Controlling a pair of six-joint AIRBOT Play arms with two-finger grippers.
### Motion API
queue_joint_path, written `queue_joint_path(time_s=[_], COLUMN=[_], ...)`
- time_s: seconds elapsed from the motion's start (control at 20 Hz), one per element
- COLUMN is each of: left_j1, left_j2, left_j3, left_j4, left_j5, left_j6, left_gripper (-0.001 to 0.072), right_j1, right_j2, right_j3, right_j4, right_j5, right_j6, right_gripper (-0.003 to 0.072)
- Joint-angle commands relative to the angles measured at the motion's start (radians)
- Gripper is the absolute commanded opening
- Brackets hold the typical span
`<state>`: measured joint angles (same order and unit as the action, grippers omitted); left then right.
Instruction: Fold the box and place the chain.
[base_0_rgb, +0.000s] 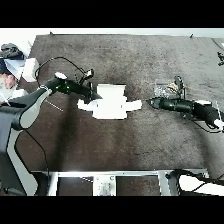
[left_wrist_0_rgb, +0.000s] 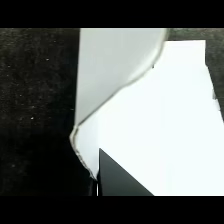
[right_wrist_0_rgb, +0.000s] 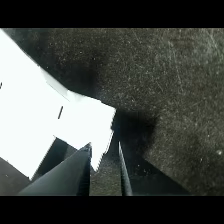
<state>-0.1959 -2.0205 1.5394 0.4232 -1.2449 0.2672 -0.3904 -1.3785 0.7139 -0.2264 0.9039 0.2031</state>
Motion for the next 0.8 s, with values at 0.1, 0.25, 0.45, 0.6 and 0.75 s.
queue_joint_path(time_s=[0.1,0.25,0.45,0.6,0.75], left_j1=[0.001,0.001,0.001,0.001,0.0], left_j2=[-0.003,-0.001,0.0,0.0,0.0], left_j3=[-0.045,-0.049,-0.041,-0.042,-0.042], left_j4=[-0.032,-0.044,-0.072,-0.056,-0.056], left_j5=[0.097,0.112,0.106,0.11,0.093], left_j6=[0.085,0.11,0.146,0.195,0.256], left_gripper=[0.0004,0.0004,0.0004,0.0005,0.0008], right_j1=[0.001,0.013,0.092,0.156,0.204], right_j2=[0.001,0.001,0.001,0.001,0.001], right_j3=[0.001,0.001,0.001,0.001,0.001], right_j4=[0.054,0.073,0.069,0.066,0.066], right_j5=[0.068,0.086,0.03,-0.019,-0.019], right_j6=[-0.213,-0.286,-0.329,-0.396,-0.516], right_gripper=[0.0254,0.0255,0.047,0.0483,0.0484])
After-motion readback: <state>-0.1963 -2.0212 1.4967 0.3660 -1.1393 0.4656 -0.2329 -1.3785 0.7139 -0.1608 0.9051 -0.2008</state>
